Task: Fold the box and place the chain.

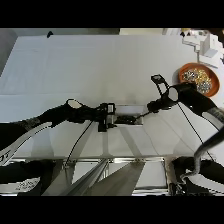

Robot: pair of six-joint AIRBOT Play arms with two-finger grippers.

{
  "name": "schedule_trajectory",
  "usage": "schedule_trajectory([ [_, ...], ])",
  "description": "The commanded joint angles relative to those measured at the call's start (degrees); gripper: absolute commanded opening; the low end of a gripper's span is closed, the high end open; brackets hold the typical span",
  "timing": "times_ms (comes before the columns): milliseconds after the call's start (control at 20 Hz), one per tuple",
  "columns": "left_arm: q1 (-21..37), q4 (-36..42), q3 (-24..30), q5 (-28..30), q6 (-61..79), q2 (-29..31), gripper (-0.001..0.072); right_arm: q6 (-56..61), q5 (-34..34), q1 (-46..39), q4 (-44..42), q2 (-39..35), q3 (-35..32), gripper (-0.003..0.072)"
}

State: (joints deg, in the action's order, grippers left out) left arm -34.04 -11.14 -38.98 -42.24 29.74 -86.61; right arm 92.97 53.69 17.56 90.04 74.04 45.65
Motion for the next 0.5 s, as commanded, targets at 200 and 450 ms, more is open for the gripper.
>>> schedule_trajectory([
  [200,0.0,0.0,0.0,0.0,0.0,0.0,0.0254,2.2,-0.5,0.3,0.2,2.0,0.1,0.0330],
  [450,0.0,0.0,0.0,0.0,0.0,0.0,0.0254,2.6,0.0,0.3,0.2,3.2,0.0,0.0246],
])
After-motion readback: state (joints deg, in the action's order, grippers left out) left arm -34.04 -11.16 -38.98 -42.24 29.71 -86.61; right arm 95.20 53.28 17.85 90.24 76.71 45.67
